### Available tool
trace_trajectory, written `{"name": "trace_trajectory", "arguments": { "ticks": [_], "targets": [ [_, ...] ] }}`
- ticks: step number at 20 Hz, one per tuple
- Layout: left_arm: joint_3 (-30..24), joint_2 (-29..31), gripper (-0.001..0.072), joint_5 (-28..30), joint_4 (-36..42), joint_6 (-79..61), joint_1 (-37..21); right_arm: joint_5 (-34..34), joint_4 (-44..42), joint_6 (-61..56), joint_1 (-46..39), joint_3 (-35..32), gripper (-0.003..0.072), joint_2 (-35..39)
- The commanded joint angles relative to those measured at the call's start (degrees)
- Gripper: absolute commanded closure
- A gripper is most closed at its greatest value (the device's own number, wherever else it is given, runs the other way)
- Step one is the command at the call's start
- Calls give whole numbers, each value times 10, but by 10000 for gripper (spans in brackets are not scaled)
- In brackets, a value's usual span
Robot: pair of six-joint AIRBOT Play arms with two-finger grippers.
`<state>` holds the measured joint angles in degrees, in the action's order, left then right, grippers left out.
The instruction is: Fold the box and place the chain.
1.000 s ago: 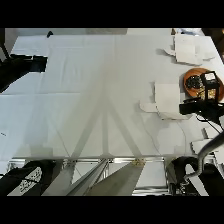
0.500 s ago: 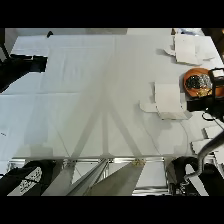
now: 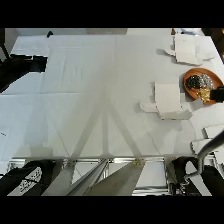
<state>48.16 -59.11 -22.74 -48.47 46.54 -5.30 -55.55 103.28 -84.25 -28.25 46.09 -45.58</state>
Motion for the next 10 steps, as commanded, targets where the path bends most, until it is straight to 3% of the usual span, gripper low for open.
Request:
{"name": "trace_trajectory", "arguments": {
  "ticks": [1, 5, 10],
  "targets": [
    [0, 0, 10, 0, 0, 0, 0, -57, -38, 47, -44, 25, 325, -60],
    [0, 0, 10, 0, 0, 0, 0, -82, -66, 80, -44, 50, 325, -135],
    [0, 0, 10, 0, 0, 0, 0, -149, -126, 110, -44, 154, 325, -254]
  ]
}}
